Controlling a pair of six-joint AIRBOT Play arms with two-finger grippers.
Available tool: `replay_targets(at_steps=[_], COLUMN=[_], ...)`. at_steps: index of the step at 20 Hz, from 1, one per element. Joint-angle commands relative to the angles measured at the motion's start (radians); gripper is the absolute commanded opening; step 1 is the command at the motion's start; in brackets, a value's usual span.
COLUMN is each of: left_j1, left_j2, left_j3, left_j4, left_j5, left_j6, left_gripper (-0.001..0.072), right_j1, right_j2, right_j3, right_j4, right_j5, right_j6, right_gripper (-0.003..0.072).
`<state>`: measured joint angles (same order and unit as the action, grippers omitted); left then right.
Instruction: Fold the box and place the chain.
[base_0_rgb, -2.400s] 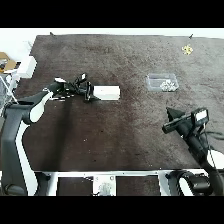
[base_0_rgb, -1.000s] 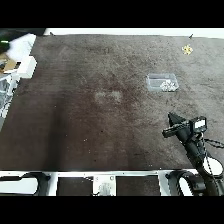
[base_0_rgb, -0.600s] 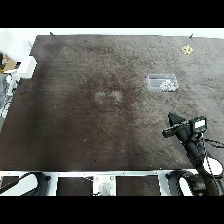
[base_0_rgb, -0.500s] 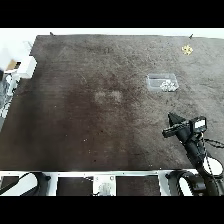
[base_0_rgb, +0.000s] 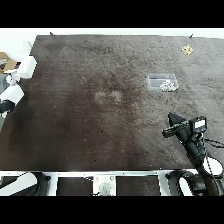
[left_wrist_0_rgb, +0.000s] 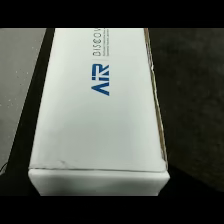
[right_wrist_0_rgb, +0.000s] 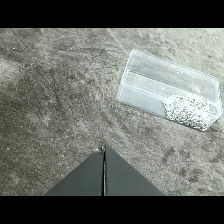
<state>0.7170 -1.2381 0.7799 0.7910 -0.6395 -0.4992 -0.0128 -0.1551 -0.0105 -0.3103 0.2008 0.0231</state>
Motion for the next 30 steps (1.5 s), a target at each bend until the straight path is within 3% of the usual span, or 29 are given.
replay_targets(at_steps=[1,4,8,9,10,11,18,22,24,25,26,27,28,30], left_j1=[0.006,0.006,0.006,0.006,0.006,0.006,0.006,0.006,0.006,0.003,0.002,0.002,-0.002,-0.027], left_j2=[-0.061,-0.066,-0.073,-0.073,-0.073,-0.073,-0.015,0.078,0.124,0.148,0.172,0.201,0.232,0.328], left_j3=[-0.011,-0.009,-0.01,-0.009,-0.009,-0.009,0.026,0.148,0.225,0.258,0.283,0.301,0.306,0.3], left_j4=[0.001,0.002,0.003,0.003,0.002,0.002,0.0,-0.043,-0.156,-0.252,-0.337,-0.435,-0.497,-0.487], left_j5=[-0.004,0.044,0.011,0.013,0.014,0.019,-0.013,-0.142,-0.217,-0.251,-0.294,-0.321,-0.309,-0.215], left_j6=[0.081,0.086,0.181,0.185,0.185,0.179,0.156,0.117,0.065,0.044,0.044,0.047,0.046,0.026], left_gripper=[0.0006,0.0007,0.0011,0.005,0.0421,0.072,0.0715,0.0714,0.0712,0.0574,0.0191,0.0027,0.0008,0.0005], right_j1=[-0.001,-0.001,-0.001,-0.001,-0.001,-0.001,-0.001,-0.001,-0.001,-0.001,-0.001,-0.001,-0.001,-0.001], right_j2=[0.001,0.001,0.001,0.001,0.001,0.001,0.001,0.001,0.001,0.001,0.001,0.001,0.001,0.001], right_j3=[0.0,0.0,0.0,0.0,0.0,0.0,0.0,0.0,0.0,0.0,0.0,0.0,0.0,0.0], right_j4=[0.001,0.0,0.0,0.0,0.0,0.0,0.0,0.001,0.0,0.0,0.001,0.0,0.0,0.0], right_j5=[0.0,0.0,0.0,0.0,0.0,0.0,0.0,0.0,0.0,0.0,0.0,0.0,0.0,0.0], right_j6=[0.0,0.0,0.0,0.0,0.0,0.0,0.0,0.0,0.0,0.0,0.0,0.0,0.0,0.0], right_gripper=[0.0,0.0,0.0,0.0,0.0,0.0,0.0,0.0,0.0,0.0,0.0,0.0,0.0,0.0])
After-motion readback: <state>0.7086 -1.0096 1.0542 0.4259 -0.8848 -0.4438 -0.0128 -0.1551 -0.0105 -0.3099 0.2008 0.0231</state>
